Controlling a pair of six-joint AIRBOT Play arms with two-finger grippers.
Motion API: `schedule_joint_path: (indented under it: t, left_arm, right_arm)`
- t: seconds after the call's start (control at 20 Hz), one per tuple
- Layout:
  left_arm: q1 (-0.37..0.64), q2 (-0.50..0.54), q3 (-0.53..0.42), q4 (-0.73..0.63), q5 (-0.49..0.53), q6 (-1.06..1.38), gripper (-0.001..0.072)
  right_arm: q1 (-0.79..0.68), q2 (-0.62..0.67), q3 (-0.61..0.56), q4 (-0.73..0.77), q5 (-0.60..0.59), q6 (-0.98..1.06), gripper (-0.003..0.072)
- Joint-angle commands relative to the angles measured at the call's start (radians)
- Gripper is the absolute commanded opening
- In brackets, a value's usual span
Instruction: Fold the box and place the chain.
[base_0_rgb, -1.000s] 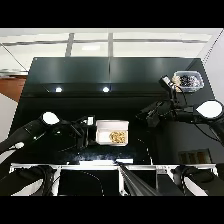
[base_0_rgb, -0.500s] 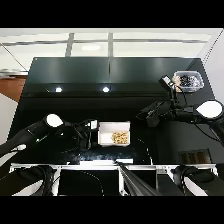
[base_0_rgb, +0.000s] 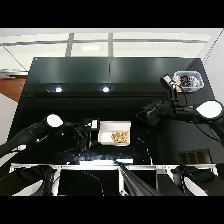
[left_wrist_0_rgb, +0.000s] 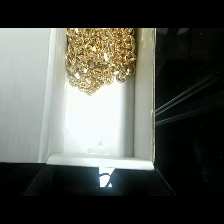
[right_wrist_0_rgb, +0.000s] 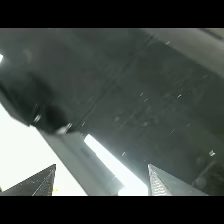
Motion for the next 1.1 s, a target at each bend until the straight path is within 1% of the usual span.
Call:
schedule_joint_path:
  t: [0.0,0.05,0.15,0.25,0.45,0.55,0.6,0.7,0.85,1.05]
  left_arm:
    - [0.0,0.016,0.0,0.003,0.023,-0.002,0.0399]
    - [0.0,0.025,0.0,0.004,0.036,-0.001,0.0399]
    - [0.0,0.029,0.0,0.004,0.053,-0.001,0.0399]
    - [0.0,0.026,0.0,0.015,0.061,-0.001,0.0399]
    - [0.0,0.025,0.0,0.022,0.06,-0.001,0.0399]
    - [0.0,0.021,0.0,0.023,0.06,-0.001,0.0399]
    - [0.0,0.021,0.0,0.023,0.06,-0.001,0.0399]
    - [0.0,0.021,0.0,0.022,0.06,-0.006,0.0399]
    - [0.0,0.021,0.0,0.023,0.06,-0.009,0.0399]
    - [0.0,0.021,0.0,0.023,0.06,-0.009,0.0399]
  right_arm:
    - [0.064,0.0,0.001,0.018,-0.123,0.027,0.072]
    - [0.101,-0.001,0.002,0.011,-0.171,0.051,0.072]
    - [0.164,-0.008,0.012,-0.01,-0.256,0.168,0.0719]
    - [0.204,-0.025,0.027,-0.024,-0.249,0.201,0.0718]
    - [0.219,-0.081,0.027,-0.067,-0.145,0.187,0.0718]
    - [0.245,-0.098,0.027,-0.104,-0.136,0.121,0.0718]
    - [0.259,-0.1,0.027,-0.105,-0.135,0.066,0.0719]
    - [0.274,-0.1,0.027,-0.115,-0.111,0.022,0.0718]
    - [0.274,-0.099,0.03,-0.156,-0.011,-0.033,0.0718]
    - [0.275,-0.099,0.103,-0.189,0.108,-0.048,0.0718]
